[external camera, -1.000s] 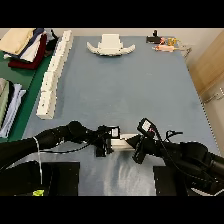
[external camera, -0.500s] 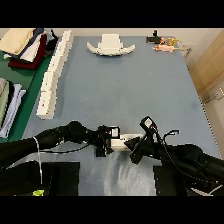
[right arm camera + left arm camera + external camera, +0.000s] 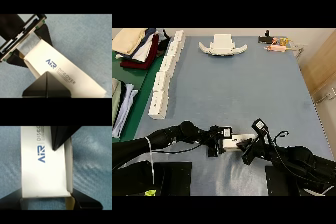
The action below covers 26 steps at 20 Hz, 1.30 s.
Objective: Fold the box.
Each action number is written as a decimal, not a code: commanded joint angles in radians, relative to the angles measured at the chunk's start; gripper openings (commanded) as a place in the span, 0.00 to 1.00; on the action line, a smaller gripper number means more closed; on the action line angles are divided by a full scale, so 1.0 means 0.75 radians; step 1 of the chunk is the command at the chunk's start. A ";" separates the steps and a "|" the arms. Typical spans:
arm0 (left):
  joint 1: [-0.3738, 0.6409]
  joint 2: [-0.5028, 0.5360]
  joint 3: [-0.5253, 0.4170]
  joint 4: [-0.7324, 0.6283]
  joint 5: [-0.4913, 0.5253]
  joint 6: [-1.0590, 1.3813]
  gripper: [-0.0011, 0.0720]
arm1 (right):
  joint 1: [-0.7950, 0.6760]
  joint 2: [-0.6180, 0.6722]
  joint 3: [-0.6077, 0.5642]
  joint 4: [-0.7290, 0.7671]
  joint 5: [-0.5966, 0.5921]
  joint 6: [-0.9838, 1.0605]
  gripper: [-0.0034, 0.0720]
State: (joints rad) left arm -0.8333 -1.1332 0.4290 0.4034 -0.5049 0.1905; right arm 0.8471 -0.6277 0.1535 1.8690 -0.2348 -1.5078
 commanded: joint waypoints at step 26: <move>-0.001 0.001 0.000 -0.001 -0.001 0.000 0.83 | -0.015 0.114 0.089 -0.289 -0.010 -0.004 0.05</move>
State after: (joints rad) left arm -0.8333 -1.1332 0.4290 0.4026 -0.5060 0.1898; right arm 0.8429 -0.5442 0.2142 1.6752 -0.2249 -1.5108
